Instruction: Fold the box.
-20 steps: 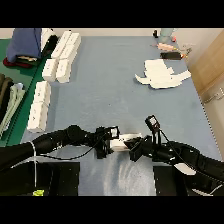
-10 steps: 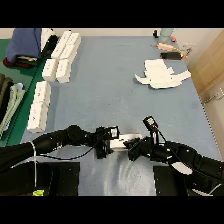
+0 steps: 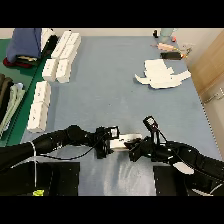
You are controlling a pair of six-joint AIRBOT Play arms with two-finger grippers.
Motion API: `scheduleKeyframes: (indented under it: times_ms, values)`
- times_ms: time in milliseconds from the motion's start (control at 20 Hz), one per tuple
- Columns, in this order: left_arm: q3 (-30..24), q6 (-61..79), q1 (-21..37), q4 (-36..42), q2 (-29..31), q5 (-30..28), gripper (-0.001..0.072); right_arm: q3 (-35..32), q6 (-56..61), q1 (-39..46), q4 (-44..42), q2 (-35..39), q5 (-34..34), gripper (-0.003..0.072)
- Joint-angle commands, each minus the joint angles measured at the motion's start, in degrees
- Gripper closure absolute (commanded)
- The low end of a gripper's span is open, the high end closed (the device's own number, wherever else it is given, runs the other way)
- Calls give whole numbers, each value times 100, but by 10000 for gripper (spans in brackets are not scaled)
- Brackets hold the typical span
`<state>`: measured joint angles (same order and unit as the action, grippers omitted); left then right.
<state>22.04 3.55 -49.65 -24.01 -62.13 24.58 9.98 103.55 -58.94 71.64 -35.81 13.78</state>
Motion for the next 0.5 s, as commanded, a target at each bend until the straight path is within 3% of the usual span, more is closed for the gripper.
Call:
scheduleKeyframes:
  times_ms: [0, 450]
  values:
    - [4, 0, -2, 0, -2, 0, 245, 114, -9, 35, 131, 332, -120, 685]
    - [4, 0, -2, 0, 0, 0, 244, 114, -7, 50, 162, 417, 234, 685]
